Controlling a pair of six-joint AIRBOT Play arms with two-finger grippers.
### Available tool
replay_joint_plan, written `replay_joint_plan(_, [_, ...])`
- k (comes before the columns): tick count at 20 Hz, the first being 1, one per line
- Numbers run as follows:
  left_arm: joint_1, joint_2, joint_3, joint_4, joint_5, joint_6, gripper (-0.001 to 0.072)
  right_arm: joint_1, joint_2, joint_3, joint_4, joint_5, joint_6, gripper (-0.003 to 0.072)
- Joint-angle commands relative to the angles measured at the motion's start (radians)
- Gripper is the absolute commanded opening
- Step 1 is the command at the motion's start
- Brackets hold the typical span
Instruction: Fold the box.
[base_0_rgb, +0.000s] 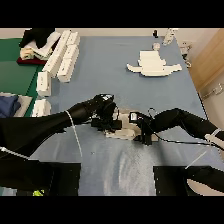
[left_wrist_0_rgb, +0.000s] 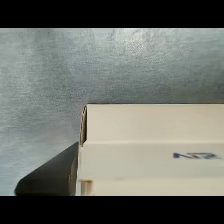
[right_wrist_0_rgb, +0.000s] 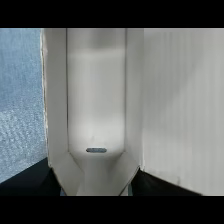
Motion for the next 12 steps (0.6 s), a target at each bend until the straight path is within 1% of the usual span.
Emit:
replay_joint_plan(1, [-0.029,-0.036,0.053,0.087,-0.089,-0.033,0.0289,0.000,-0.001,0.000,0.000,0.000,0.000,0.0519])
replay_joint_plan(2, [-0.040,-0.041,0.060,0.099,-0.101,-0.035,0.0289,0.000,-0.001,0.000,0.000,0.000,0.000,0.0519])
replay_joint_plan(3, [-0.047,-0.042,0.060,0.100,-0.098,-0.039,0.0273,0.000,0.000,0.000,0.000,0.000,0.000,0.0519])
replay_joint_plan(4, [-0.055,-0.043,0.060,0.103,-0.095,-0.042,0.0170,0.000,-0.001,0.000,0.000,0.000,0.000,0.0518])
replay_joint_plan(5, [-0.061,-0.047,0.060,0.103,-0.094,-0.042,0.0039,0.000,-0.001,0.000,0.000,0.000,0.000,0.0519])
replay_joint_plan(6, [-0.066,-0.051,0.060,0.102,-0.095,-0.051,0.0012,0.000,-0.001,0.000,0.000,0.000,0.000,0.0518])
replay_joint_plan(12, [-0.089,-0.064,0.061,0.066,-0.097,-0.069,0.0013,0.000,-0.001,0.000,0.000,0.000,0.000,0.0519])
